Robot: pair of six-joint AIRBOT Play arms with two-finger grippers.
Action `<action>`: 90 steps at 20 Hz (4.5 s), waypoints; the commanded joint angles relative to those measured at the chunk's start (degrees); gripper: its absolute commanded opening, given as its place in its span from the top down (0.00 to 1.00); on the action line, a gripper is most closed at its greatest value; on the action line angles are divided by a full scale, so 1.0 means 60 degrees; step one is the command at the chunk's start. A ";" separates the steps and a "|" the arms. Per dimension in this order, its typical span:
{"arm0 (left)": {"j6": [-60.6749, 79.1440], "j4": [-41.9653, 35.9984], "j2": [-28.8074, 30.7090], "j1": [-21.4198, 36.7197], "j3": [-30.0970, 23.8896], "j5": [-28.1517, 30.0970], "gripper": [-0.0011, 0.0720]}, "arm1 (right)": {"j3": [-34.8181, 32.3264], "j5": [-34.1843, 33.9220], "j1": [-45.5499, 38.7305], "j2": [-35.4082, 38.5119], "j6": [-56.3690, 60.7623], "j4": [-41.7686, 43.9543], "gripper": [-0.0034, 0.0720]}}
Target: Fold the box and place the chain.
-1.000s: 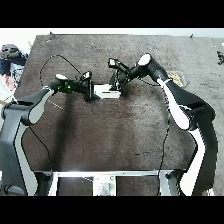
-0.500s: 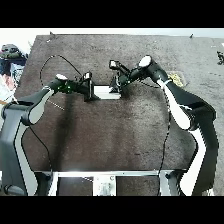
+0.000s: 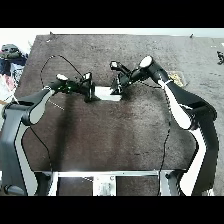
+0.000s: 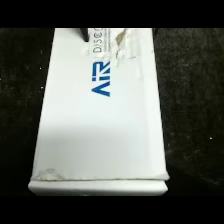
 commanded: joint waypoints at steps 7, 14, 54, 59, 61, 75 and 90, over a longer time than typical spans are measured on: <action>-0.0018 -0.0007 0.0004 0.0011 0.0011 0.0040 0.66 | 0.0025 0.0066 -0.0525 0.0146 0.0142 0.2135 0.81; -0.0018 -0.0007 0.0004 0.0011 0.0011 0.0040 0.66 | -0.0004 0.0178 -0.0525 -0.0379 0.1166 0.1803 0.94; -0.0018 -0.0007 0.0004 0.0011 0.0011 0.0069 0.66 | -1.2568 -0.8677 -0.1665 1.3238 0.3574 0.1843 0.94; -0.0018 -0.0007 0.0004 0.0011 0.0011 0.0066 0.66 | -1.5500 -1.0958 -0.1665 1.6564 0.3683 0.1854 0.94; -0.0015 -0.0007 0.0004 0.0011 0.0011 0.0066 0.66 | -1.6538 -1.1897 -0.1665 1.7722 0.3676 0.1851 0.94; -0.0098 -0.1180 0.0419 0.0149 0.0022 0.0040 0.97 | -1.8025 -1.2316 -0.1665 1.9351 0.3632 0.1840 0.94; -0.6076 -0.0933 0.3748 0.4736 -0.0178 0.7621 0.97 | -1.8025 -1.3023 -0.1665 1.9351 0.3639 0.1847 0.94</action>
